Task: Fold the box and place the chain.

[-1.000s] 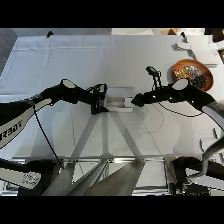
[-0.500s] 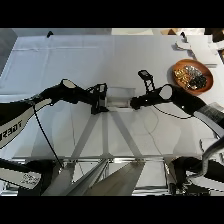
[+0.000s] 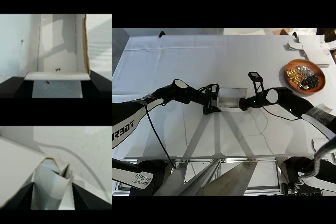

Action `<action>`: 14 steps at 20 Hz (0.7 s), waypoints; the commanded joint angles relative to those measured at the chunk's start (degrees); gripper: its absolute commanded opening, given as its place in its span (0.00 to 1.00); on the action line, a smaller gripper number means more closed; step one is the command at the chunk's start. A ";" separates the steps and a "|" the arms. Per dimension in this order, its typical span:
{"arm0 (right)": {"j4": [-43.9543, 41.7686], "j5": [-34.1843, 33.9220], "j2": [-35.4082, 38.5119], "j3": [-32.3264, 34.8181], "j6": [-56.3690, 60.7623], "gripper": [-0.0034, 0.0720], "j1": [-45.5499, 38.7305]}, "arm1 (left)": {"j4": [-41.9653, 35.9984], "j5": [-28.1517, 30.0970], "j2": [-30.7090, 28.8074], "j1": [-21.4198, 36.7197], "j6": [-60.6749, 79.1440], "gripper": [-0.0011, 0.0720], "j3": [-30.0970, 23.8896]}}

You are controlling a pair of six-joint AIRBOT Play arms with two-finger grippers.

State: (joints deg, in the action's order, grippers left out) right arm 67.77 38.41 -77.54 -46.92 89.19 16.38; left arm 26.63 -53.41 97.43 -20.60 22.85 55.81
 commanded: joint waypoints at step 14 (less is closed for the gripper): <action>11.37 0.98 0.02 -2.91 17.86 0.74 6.23 | 0.00 0.04 -0.02 0.02 0.00 0.36 0.00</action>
State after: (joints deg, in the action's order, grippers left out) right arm 78.00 39.18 -77.54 -49.47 102.96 21.87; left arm 26.52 -53.28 97.43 -20.58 22.74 55.81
